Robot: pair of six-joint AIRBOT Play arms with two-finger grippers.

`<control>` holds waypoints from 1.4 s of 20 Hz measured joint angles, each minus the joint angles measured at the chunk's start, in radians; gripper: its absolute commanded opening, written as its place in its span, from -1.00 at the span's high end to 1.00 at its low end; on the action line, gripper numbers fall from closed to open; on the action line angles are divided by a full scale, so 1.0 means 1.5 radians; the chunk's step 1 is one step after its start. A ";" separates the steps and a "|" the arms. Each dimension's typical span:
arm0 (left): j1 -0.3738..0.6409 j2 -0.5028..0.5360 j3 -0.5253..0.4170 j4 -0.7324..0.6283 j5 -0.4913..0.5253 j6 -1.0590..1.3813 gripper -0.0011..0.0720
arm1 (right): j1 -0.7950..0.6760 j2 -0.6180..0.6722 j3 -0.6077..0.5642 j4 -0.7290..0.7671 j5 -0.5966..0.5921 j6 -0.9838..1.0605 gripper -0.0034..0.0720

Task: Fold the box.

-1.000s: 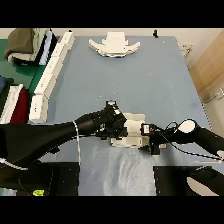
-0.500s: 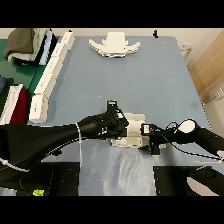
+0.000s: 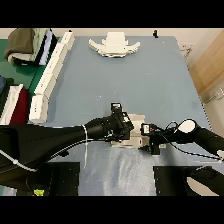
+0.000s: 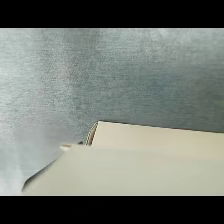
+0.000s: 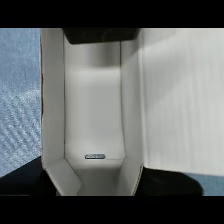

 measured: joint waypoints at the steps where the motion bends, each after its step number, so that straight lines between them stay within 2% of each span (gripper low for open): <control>1: -0.001 -0.002 0.000 0.000 0.000 0.000 0.86 | 0.000 0.000 0.000 0.000 0.000 0.000 -0.69; 2: -0.001 -0.002 0.001 0.000 -0.002 0.003 0.93 | 0.000 0.000 0.000 0.000 0.000 0.000 -0.69; 9: -0.001 -0.004 0.001 0.006 -0.001 0.001 0.92 | 0.000 0.000 0.000 0.000 0.000 0.000 -0.69; 10: -0.001 -0.004 0.001 0.006 -0.001 0.001 0.71 | 0.000 0.000 0.000 0.000 0.000 0.000 -0.69; 11: -0.001 -0.004 0.001 0.007 -0.001 0.001 0.17 | 0.000 0.000 0.000 0.000 0.000 0.000 -0.69; 12: -0.002 -0.005 0.001 0.012 -0.001 0.001 0.12 | 0.000 0.000 0.000 0.000 0.000 0.000 -0.69; 22: -0.001 -0.003 0.029 0.011 -0.033 0.008 0.11 | 0.000 0.000 0.000 0.000 0.000 0.000 -0.69; 28: 0.024 0.020 0.085 -0.006 -0.127 0.068 0.11 | 0.000 0.000 0.000 0.000 0.000 0.000 -0.69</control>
